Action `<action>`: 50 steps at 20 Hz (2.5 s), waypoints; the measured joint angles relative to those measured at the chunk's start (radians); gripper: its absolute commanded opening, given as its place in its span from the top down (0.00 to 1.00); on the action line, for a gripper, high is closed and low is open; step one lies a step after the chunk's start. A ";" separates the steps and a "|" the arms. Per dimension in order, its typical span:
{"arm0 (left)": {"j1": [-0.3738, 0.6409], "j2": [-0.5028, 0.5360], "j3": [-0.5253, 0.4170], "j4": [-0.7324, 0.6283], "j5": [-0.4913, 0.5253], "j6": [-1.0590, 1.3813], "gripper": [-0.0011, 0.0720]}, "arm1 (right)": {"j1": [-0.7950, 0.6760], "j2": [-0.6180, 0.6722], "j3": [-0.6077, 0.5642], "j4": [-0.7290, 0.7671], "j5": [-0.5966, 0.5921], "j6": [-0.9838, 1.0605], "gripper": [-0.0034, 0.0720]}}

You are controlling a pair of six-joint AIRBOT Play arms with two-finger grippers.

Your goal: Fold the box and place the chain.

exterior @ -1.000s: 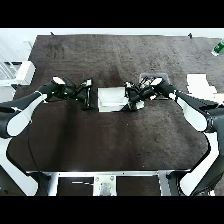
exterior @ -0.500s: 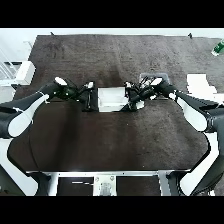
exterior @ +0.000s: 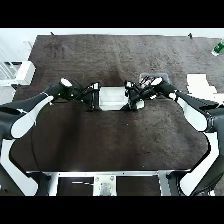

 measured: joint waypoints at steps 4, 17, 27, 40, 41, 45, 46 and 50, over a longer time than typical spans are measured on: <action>-0.001 -0.002 0.000 0.000 0.015 -0.007 0.00 | 0.000 0.000 0.000 0.000 0.001 0.000 0.24; 0.005 -0.003 0.000 -0.008 -0.015 0.087 0.00 | 0.000 0.000 0.000 -0.004 0.008 -0.004 0.24; 0.011 -0.024 0.000 -0.090 -0.055 0.131 0.00 | 0.000 0.000 0.000 -0.003 0.007 -0.002 0.24; 0.001 -0.035 0.002 -0.131 -0.061 0.149 0.02 | 0.000 0.000 0.000 -0.002 0.006 -0.001 0.24; 0.001 -0.035 0.002 -0.131 -0.061 0.148 0.02 | 0.000 0.000 0.000 -0.002 0.006 -0.001 0.24; 0.002 -0.035 0.004 -0.124 -0.061 0.145 0.02 | 0.000 0.000 0.000 -0.002 0.005 -0.001 0.24; 0.006 -0.035 0.006 -0.119 -0.062 0.142 0.02 | 0.000 0.000 0.000 -0.002 0.005 -0.001 0.24; 0.011 -0.035 0.009 -0.104 -0.076 0.139 0.02 | 0.000 0.000 0.000 -0.002 0.005 -0.001 0.24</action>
